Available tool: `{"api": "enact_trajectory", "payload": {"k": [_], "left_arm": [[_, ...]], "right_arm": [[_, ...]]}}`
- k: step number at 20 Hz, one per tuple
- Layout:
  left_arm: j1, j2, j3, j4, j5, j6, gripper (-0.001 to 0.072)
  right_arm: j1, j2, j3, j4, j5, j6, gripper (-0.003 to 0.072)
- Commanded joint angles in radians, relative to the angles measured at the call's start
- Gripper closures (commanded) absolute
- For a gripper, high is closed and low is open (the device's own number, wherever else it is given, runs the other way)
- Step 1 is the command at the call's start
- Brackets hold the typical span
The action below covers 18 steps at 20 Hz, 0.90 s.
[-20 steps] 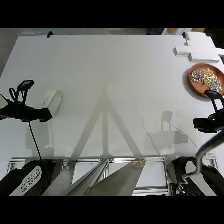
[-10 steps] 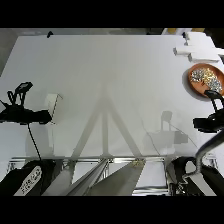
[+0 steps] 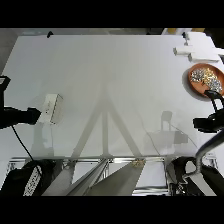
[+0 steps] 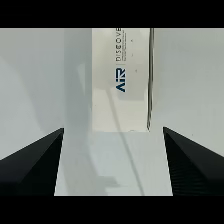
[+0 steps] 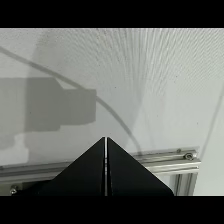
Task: Fold the box and place the chain.
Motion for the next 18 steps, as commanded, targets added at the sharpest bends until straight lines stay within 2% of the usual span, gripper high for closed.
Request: {"api": "enact_trajectory", "payload": {"k": [1, 18], "left_arm": [[0.001, 0.068, 0.0, 0.002, 0.001, 0.0, 0.0016], [0.0, 0.067, -0.003, -0.005, 0.024, 0.0, 0.0016]], "right_arm": [[-0.001, 0.001, 0.0, 0.0, 0.0, 0.0, 0.0671], [-0.001, 0.001, 0.0, 0.0, 0.001, 0.0, 0.0671]]}}
